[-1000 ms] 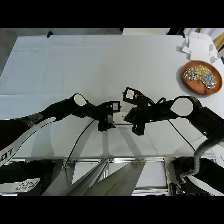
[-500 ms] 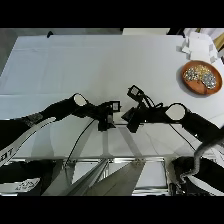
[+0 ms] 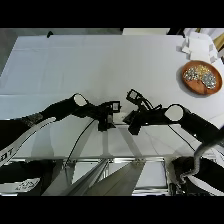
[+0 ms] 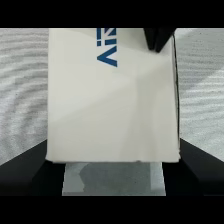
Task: Fold the box and place the chain.
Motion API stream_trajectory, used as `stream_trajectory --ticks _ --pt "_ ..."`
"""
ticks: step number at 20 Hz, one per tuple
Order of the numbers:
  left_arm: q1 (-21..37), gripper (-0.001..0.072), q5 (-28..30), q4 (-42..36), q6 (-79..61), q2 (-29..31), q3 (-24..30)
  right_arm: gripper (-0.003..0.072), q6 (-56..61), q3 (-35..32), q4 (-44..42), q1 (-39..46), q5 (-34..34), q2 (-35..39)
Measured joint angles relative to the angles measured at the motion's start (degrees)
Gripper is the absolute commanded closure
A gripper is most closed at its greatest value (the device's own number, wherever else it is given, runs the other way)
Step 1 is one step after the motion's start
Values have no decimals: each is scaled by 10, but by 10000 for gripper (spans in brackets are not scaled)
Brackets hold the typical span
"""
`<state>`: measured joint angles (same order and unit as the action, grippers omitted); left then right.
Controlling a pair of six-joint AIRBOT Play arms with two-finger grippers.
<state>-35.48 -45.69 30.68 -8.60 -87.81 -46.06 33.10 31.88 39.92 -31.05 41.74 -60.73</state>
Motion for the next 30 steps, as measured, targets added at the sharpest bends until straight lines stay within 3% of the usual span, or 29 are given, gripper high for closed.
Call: stream_trajectory --ticks 22,25,30 --pt "0 318 0 -2 3 0 0 675 26 -2 34 0 -2 -24" --pt "0 318 0 -2 2 0 0 675 105 30 91 0 17 9" --pt "0 318 0 -1 2 0 0 679 314 96 292 0 97 80"
